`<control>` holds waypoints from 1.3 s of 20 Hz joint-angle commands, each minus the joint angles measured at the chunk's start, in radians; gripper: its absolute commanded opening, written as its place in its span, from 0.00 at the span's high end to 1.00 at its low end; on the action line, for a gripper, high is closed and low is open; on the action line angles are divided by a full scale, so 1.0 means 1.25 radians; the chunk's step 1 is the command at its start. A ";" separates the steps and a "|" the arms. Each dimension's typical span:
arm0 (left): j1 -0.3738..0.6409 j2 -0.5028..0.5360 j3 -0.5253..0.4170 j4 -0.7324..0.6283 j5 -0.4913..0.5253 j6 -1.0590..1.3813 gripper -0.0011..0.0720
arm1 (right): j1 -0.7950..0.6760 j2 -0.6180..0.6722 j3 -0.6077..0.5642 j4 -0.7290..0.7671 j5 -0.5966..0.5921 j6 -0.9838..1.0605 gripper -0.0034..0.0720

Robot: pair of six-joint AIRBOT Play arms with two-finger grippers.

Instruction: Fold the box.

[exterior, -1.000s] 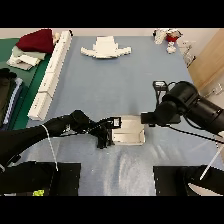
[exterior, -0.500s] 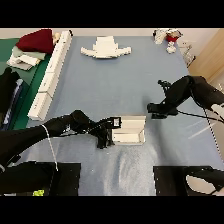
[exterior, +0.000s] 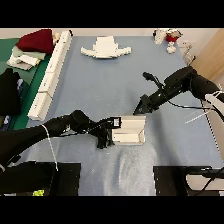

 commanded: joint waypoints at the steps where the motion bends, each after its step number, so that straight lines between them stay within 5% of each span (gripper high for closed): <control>1: 0.000 -0.001 0.001 0.000 0.000 0.000 0.34 | 0.060 0.019 -0.015 -0.056 0.002 -0.028 0.95; 8: 0.000 -0.001 0.001 0.000 0.000 0.000 0.34 | 0.250 0.140 -0.101 -0.162 0.171 -0.029 0.95; 17: 0.000 -0.001 0.001 0.000 0.000 0.000 0.34 | 0.512 0.394 -0.358 -0.361 0.627 -0.024 0.95; 24: 0.000 -0.001 0.001 0.000 0.000 0.000 0.34 | 0.535 0.470 -0.430 -0.429 0.662 -0.029 0.95; 25: 0.000 -0.001 0.001 0.000 0.000 0.000 0.34 | 0.535 0.470 -0.423 -0.450 0.656 -0.029 0.85; 26: 0.000 -0.001 0.001 0.000 0.000 0.000 0.34 | 0.535 0.470 -0.415 -0.475 0.649 -0.029 0.61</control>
